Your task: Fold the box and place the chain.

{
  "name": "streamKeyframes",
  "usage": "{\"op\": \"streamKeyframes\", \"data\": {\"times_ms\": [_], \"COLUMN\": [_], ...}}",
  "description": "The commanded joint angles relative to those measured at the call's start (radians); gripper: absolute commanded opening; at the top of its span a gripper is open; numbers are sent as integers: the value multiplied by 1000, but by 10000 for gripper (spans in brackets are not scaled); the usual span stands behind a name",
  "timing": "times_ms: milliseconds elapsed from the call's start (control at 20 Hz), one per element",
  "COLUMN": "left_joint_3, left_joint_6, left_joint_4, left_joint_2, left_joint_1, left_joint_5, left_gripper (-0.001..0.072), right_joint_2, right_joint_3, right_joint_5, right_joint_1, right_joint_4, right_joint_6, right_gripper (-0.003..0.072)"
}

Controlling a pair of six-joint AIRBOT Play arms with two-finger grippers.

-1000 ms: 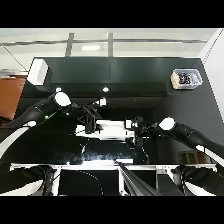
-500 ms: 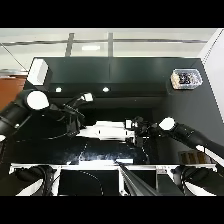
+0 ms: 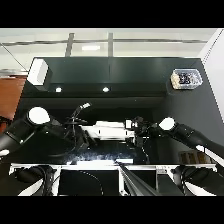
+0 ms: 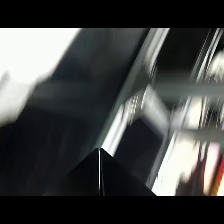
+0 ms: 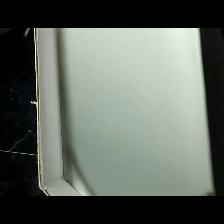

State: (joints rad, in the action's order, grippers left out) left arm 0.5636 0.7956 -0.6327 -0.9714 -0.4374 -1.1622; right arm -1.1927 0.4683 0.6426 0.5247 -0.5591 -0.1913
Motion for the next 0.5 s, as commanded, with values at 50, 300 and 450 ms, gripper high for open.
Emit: {"op": "streamKeyframes", "data": {"times_ms": [50,300,450], "left_joint_3": [-55,-54,-53], "left_joint_6": [-228,-243,-302], "left_joint_4": [340,357,326], "left_joint_2": [2,-99,-176], "left_joint_1": [-43,-44,-82], "left_joint_5": [459,690,685], "left_gripper": [28,29,29], "right_joint_2": [0,0,0], "right_joint_3": [0,0,0], "right_joint_5": [1,1,1], "right_joint_1": [1,1,1], "right_joint_4": [0,0,0], "right_joint_6": [0,0,0], "right_gripper": [362,362,362]}}
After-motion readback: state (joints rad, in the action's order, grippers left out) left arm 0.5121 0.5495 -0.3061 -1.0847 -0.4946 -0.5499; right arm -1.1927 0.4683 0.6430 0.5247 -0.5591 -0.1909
